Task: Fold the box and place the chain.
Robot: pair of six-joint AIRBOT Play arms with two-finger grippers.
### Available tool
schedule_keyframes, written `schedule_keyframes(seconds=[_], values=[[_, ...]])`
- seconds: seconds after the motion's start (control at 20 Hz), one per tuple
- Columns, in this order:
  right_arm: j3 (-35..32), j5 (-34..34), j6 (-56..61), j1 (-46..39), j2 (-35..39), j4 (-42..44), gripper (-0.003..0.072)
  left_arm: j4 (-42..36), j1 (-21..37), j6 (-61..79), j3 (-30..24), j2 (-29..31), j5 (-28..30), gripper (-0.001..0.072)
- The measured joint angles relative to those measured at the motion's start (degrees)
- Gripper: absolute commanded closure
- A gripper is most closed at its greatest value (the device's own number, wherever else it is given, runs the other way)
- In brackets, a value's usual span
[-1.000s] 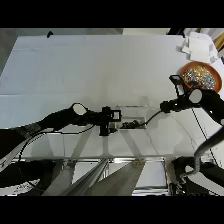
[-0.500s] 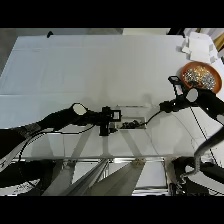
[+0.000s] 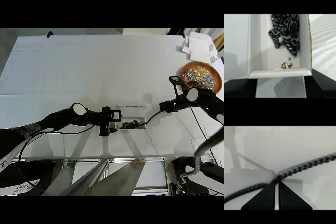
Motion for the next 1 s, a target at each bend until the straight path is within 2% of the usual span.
schedule_keyframes(seconds=[0.15,0.3,0.6,0.75,1.0], values=[[-0.2,2.8,0.0,0.0,3.0,-0.6,0.0677,0.0,0.0,0.0,0.0,0.0,0.0,0.0435],[0.0,2.6,-0.1,0.0,8.1,-0.5,0.0677,0.0,0.0,0.0,0.0,0.0,0.0,0.0435],[0.0,5.9,-1.3,0.0,22.6,2.1,0.0677,0.0,0.0,0.0,0.0,0.0,0.0,0.0435],[0.0,8.2,-4.1,0.0,31.9,7.1,0.0677,0.0,0.0,0.0,0.0,0.0,0.0,0.0435],[0.0,10.2,-8.7,0.0,46.0,21.3,0.0677,0.0,0.0,0.0,0.0,0.0,0.0,0.0435]])
